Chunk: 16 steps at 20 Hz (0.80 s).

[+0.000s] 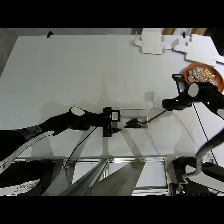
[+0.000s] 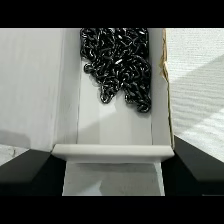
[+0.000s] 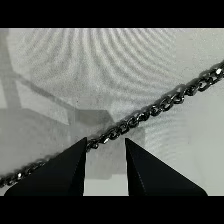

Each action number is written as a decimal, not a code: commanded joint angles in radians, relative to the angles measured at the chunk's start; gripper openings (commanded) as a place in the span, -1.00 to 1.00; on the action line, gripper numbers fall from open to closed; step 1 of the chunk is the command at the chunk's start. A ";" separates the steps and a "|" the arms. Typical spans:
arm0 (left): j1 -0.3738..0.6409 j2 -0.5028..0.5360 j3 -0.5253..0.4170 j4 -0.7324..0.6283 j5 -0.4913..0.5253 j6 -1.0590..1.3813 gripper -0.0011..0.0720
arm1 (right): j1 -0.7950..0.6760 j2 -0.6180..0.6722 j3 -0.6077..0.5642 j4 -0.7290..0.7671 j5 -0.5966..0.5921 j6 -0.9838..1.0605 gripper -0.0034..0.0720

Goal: Fold the box and place the chain.

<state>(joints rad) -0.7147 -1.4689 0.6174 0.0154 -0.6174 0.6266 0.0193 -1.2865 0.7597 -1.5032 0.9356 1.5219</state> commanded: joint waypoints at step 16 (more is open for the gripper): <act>0.000 0.000 0.000 0.000 0.000 0.000 -0.59 | 0.211 0.233 0.000 -0.045 0.200 -0.004 -0.87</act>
